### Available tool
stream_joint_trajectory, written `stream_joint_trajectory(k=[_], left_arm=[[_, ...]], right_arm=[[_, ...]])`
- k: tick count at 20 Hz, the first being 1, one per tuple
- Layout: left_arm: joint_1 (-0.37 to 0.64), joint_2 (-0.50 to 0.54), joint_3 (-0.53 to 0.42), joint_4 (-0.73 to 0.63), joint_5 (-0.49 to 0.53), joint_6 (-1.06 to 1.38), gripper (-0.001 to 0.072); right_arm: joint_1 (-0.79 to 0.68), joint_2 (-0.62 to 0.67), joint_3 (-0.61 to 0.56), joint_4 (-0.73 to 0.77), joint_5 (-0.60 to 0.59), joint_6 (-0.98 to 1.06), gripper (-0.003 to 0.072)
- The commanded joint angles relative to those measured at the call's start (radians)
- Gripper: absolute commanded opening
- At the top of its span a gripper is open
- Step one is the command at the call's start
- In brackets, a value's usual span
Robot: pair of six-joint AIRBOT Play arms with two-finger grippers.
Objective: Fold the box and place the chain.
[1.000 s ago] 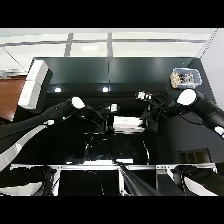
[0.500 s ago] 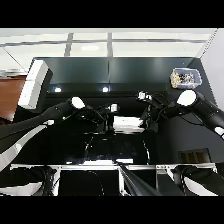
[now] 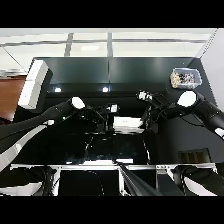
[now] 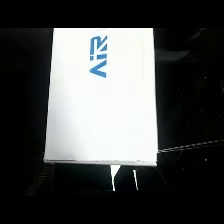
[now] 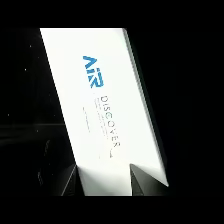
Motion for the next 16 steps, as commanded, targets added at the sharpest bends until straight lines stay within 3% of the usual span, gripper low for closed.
stream_joint_trajectory(k=[1,4,9,11,14,15,16], left_arm=[[0.0,0.0,-0.001,-0.001,0.0,-0.001,0.0416],[0.0,0.0,-0.001,-0.001,0.0,-0.001,0.0415],[0.0,0.0,-0.001,-0.001,-0.001,-0.001,0.0416],[0.0,0.0,-0.001,-0.001,-0.001,-0.001,0.0416],[0.0,0.0,-0.001,-0.001,-0.001,-0.001,0.0415],[0.0,0.0,-0.001,-0.001,-0.001,-0.001,0.0416],[0.0,0.0,-0.001,-0.001,-0.001,-0.001,0.0415]], right_arm=[[0.0,0.014,0.0,-0.006,-0.004,0.023,0.038],[0.0,0.014,0.0,-0.056,-0.002,0.07,0.0378],[0.0,0.037,0.033,0.029,-0.002,0.125,0.0377],[-0.002,0.065,0.055,0.09,0.0,0.278,0.0377],[0.001,0.071,0.041,0.158,-0.018,0.696,0.0369],[0.005,0.071,0.022,0.177,-0.019,0.741,0.0169],[0.008,0.071,0.001,0.196,-0.034,0.744,0.002]])
